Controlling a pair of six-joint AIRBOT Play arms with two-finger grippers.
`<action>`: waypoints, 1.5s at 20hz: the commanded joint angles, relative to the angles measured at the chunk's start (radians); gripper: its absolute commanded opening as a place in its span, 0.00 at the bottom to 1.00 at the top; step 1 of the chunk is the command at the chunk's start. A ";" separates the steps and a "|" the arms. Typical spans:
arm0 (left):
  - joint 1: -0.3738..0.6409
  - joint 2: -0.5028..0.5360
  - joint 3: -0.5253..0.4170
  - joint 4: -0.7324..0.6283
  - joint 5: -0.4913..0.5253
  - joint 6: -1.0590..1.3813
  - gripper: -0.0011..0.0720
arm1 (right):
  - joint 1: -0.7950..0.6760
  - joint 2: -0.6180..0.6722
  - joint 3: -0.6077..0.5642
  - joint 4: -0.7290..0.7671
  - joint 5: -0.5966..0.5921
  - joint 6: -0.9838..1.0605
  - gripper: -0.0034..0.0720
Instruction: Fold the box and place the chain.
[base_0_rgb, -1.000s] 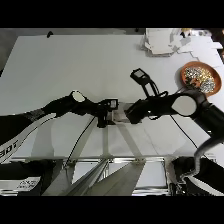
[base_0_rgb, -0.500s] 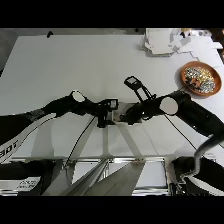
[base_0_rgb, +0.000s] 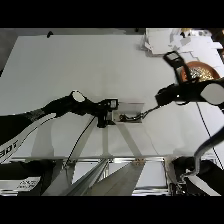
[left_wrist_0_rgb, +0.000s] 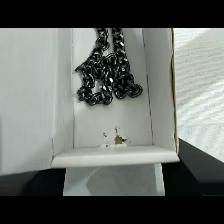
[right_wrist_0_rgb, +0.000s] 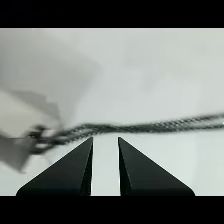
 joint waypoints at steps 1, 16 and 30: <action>0.000 0.000 0.000 0.000 0.000 0.000 0.36 | -0.206 -0.067 0.005 -0.065 -0.016 0.041 0.30; 0.000 0.000 0.000 0.000 0.000 0.000 0.36 | -0.298 -0.473 0.005 -0.066 -0.131 0.042 0.43; 0.000 0.000 0.000 0.000 0.000 0.000 0.36 | -0.298 -0.518 0.005 -0.067 -0.168 0.043 0.35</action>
